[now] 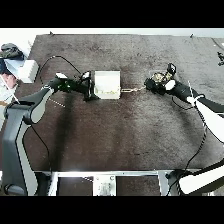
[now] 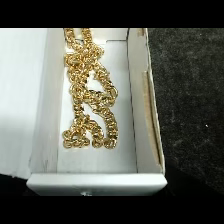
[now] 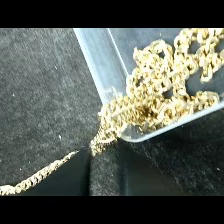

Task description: Fold the box and place the chain.

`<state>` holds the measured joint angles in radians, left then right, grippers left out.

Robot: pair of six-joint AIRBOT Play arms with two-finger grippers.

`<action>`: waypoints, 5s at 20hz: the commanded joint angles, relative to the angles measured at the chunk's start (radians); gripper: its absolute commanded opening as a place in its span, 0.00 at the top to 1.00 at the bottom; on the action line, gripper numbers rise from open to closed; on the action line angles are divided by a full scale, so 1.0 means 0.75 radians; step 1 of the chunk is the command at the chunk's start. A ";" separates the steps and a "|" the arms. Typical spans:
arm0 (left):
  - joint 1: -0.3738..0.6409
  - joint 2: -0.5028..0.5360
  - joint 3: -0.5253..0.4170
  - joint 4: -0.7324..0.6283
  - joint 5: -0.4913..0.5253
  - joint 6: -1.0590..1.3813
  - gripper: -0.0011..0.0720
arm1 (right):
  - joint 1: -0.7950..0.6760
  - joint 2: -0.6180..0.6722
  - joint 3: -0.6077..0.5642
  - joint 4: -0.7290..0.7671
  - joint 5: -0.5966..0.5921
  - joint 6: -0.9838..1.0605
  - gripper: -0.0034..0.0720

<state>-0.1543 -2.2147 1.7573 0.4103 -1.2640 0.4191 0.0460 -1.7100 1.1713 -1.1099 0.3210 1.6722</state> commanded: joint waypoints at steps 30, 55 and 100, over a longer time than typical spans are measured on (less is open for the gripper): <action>0.001 0.000 0.001 0.001 0.000 0.001 0.52 | 0.547 0.672 0.196 -0.142 -0.242 -0.180 0.94; 0.001 0.000 0.001 0.000 0.000 0.001 0.52 | 0.671 0.448 0.494 -0.191 -0.243 -0.180 0.94; 0.001 0.000 0.001 0.000 0.000 0.001 0.52 | -0.028 0.160 -0.172 -0.038 0.006 -0.035 0.59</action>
<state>-0.1543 -2.2147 1.7573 0.4103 -1.2640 0.4194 0.0551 -1.5578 1.0534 -1.2003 0.4046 1.6344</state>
